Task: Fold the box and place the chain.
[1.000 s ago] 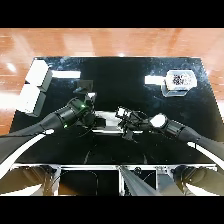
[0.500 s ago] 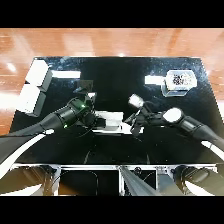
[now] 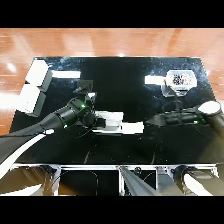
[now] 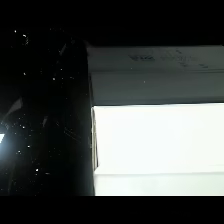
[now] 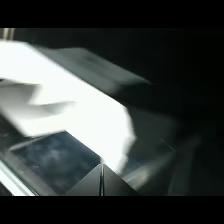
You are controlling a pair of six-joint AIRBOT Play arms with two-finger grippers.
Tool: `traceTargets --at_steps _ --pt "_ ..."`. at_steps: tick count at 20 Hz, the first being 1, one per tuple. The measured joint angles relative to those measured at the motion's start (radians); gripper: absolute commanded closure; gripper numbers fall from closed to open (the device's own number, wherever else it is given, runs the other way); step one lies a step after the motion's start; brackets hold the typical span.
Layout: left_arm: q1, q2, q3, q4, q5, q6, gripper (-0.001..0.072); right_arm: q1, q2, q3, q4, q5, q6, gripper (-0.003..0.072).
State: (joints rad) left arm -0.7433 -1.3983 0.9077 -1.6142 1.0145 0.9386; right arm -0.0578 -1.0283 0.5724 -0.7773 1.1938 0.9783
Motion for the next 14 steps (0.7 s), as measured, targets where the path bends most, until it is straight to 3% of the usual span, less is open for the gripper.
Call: traceTargets --at_steps 2,5,10,14 --pt "0.0 0.0 0.0 0.0 0.0 0.0 0.0687 -0.072 0.004 -0.037 -0.066 0.003 0.139 0.0654" --pt "0.0 0.0 0.0 0.0 0.002 0.0 0.0688 -0.072 -0.005 -0.116 -0.04 -0.061 0.255 0.0655" --pt "0.0 0.0 0.0 0.0 0.003 0.0 0.0687 0.112 -0.089 -0.158 0.113 -0.237 0.317 0.0654" --pt "0.0 0.0 0.0 0.0 0.008 0.0 0.0687 0.249 -0.185 -0.128 0.195 -0.327 0.333 0.0653"
